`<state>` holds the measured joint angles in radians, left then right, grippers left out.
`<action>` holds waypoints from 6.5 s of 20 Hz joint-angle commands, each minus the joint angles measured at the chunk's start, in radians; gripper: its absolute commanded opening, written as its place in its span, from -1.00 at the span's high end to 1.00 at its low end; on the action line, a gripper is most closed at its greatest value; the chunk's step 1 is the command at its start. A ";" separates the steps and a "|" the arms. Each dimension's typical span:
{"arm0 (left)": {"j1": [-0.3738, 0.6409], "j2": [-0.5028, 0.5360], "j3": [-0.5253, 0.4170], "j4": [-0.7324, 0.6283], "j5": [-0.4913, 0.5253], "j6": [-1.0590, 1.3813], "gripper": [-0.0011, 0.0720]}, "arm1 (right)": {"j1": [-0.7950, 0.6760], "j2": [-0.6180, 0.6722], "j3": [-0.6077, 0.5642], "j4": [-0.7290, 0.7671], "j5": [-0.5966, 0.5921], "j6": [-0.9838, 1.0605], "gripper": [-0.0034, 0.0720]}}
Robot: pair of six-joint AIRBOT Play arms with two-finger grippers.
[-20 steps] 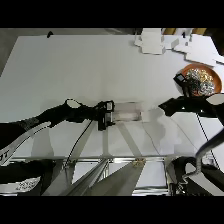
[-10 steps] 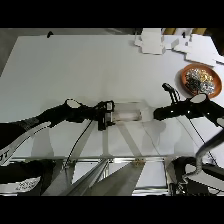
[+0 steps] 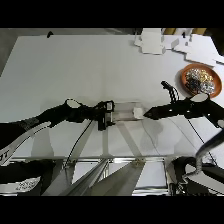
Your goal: Fold the box and place the chain.
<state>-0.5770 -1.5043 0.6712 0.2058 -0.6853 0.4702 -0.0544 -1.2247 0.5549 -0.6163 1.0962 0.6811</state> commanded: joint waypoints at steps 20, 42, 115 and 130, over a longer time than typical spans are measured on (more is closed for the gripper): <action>0.000 0.000 0.000 0.000 0.000 0.000 0.51 | 0.424 0.020 0.144 -0.514 -0.220 0.782 -0.16; 0.000 0.000 0.000 0.000 0.000 0.000 0.51 | 0.629 -0.086 0.322 -0.836 -0.105 1.232 0.03; 0.000 0.000 0.000 0.000 -0.003 0.000 0.51 | -0.278 -0.389 0.812 -1.025 -0.011 0.784 0.49; 0.000 0.000 0.000 0.000 -0.003 0.000 0.51 | -0.278 -0.465 0.811 -1.020 -0.087 0.784 0.49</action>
<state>-0.5770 -1.5043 0.6712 0.2058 -0.6884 0.4706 -0.3325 -1.6779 1.3663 -1.6283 1.0073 1.4651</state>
